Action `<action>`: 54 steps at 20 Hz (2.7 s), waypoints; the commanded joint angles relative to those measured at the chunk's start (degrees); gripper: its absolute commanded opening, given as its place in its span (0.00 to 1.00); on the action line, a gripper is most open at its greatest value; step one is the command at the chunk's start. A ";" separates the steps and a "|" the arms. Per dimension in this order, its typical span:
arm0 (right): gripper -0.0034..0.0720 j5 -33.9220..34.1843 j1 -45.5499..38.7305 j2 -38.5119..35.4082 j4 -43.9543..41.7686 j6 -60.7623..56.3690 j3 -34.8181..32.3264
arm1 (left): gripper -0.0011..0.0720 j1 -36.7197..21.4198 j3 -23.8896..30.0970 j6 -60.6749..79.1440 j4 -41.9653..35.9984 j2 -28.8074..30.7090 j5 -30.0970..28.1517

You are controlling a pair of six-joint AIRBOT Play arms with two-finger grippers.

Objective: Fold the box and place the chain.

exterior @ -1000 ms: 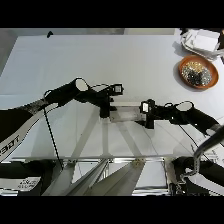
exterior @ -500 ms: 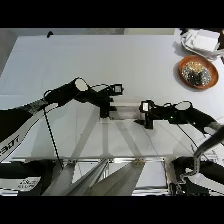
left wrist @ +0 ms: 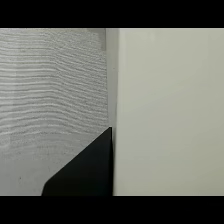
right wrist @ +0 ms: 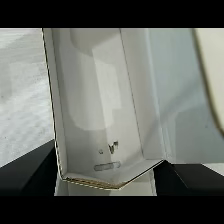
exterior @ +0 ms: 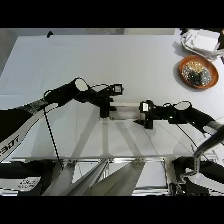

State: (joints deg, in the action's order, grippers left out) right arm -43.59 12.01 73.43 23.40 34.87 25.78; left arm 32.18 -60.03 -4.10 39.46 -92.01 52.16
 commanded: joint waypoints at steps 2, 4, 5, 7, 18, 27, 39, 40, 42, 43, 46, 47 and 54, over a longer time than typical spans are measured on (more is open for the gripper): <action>0.58 -0.31 0.07 0.02 0.13 0.13 -0.04 | 0.03 0.04 0.02 0.02 -0.02 -0.04 -0.04; 0.58 -0.33 0.07 0.02 0.11 0.13 -0.04 | 0.03 0.04 0.02 0.02 -0.02 -0.04 -0.04; 0.60 -0.31 0.07 0.02 0.13 0.13 -0.04 | 0.03 0.04 0.02 0.02 -0.02 -0.04 -0.04; 0.60 -0.35 0.07 0.02 0.20 0.13 -0.04 | 0.03 0.04 0.02 0.02 -0.02 -0.04 -0.04; 0.60 -0.37 0.07 0.02 0.20 0.13 -0.04 | 0.03 0.04 0.02 0.02 -0.04 -0.04 0.15; 0.60 -0.37 0.07 0.02 0.20 0.13 -0.04 | 0.12 -0.04 0.02 0.02 -0.02 0.63 1.03; 0.60 -0.39 0.07 0.02 0.20 0.13 -0.04 | 0.71 -4.96 0.02 -8.44 8.68 6.97 16.02; 0.60 -0.39 0.07 0.02 0.20 0.13 -0.04 | 0.70 -5.64 0.02 -10.03 9.33 7.17 16.74; 0.60 -0.39 0.07 0.02 0.20 0.13 -0.04 | 0.58 -7.02 0.02 -12.57 11.04 7.91 18.29; 0.60 -0.37 0.07 0.02 0.20 0.13 -0.04 | 0.34 -7.65 0.02 -14.01 12.83 8.41 19.26; 0.60 -0.39 0.07 0.02 0.20 0.13 -0.04 | 0.02 -8.61 0.04 -16.00 13.90 9.99 24.59; 0.60 -0.39 0.07 0.02 0.20 0.13 -0.04 | 0.02 -8.31 0.02 -19.45 12.33 10.19 25.97; 0.60 -0.37 0.07 0.02 0.20 0.13 -0.04 | 0.02 0.46 0.04 -14.84 -4.81 9.92 13.29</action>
State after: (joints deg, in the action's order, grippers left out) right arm -43.99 12.12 73.49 23.59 35.00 25.67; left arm 29.41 -59.99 -21.67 42.30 -82.04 73.89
